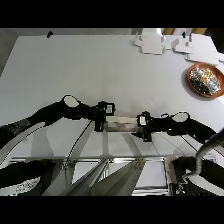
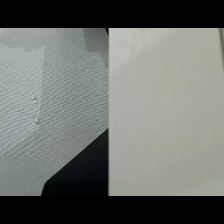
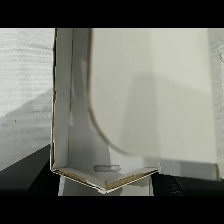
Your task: Fold the box and place the chain.
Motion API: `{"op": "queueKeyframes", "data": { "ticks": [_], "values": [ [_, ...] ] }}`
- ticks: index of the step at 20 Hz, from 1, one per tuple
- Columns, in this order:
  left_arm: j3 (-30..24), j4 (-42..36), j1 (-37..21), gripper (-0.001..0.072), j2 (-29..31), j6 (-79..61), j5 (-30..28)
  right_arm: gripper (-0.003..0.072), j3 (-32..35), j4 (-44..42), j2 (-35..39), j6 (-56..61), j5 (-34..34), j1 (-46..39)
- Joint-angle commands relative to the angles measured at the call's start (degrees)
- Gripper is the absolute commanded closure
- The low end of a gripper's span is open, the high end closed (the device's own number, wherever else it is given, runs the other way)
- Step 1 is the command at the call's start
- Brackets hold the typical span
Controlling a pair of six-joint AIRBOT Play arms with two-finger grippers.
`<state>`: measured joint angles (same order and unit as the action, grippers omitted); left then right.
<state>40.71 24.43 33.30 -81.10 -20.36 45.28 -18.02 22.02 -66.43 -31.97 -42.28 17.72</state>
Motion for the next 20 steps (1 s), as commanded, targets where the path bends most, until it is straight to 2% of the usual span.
{"op": "queueKeyframes", "data": {
  "ticks": [1, 19, 20],
  "values": [
    [-0.02, 0.00, 0.00, 0.0698, -0.02, 0.00, -0.04, 0.0276, 0.02, 0.07, -0.04, -0.02, 0.02, 0.02],
    [-0.02, -0.39, 0.00, 0.0697, -0.02, 0.02, 1.70, 0.0276, 0.02, 0.07, -0.04, -0.02, 0.02, 0.02],
    [-0.02, -0.42, -0.04, 0.0649, 0.00, 0.00, 2.08, 0.0276, 0.02, 0.04, -0.04, -0.02, 0.02, 0.02]
  ]
}}
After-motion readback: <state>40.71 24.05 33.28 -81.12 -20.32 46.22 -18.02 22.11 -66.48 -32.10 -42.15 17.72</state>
